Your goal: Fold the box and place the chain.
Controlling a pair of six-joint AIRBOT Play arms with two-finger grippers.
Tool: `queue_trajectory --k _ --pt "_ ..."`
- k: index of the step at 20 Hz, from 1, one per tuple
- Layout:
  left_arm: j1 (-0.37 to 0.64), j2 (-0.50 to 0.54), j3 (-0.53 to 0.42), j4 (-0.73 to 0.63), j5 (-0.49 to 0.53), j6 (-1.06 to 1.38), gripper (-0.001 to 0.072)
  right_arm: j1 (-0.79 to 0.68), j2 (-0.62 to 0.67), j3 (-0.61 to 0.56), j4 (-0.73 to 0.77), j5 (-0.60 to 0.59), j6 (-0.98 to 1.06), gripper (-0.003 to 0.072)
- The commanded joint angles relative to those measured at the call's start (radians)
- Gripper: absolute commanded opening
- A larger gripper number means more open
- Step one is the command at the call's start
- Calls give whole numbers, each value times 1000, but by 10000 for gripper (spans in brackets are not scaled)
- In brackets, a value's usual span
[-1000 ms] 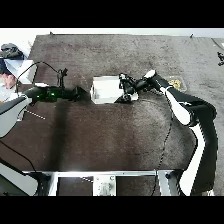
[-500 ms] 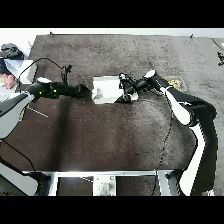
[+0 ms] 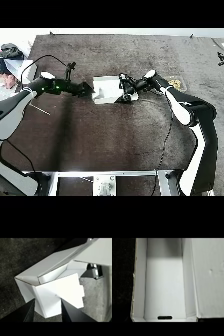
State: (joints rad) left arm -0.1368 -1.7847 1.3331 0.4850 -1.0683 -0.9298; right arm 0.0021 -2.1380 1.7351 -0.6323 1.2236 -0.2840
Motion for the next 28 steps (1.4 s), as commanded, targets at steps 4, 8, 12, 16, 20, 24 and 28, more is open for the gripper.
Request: queue_trajectory --k 4,8,12,16,20,24,28 --pt "-58 1 60 146 41 -199 368 0 0 1 0 0 0 433" --pt "-90 1 93 233 60 -296 368 0 0 1 0 0 0 433" --pt "-135 1 135 394 66 -464 367 0 0 0 0 0 0 434" --pt "-176 1 165 492 88 -609 367 0 0 1 0 0 0 433" --pt "-204 -5 165 542 108 -698 366 0 0 0 0 0 0 433" --pt "-235 -6 165 640 117 -816 366 0 0 0 0 0 0 433" --pt "-255 -11 176 700 108 -883 366 0 0 1 0 0 0 433"
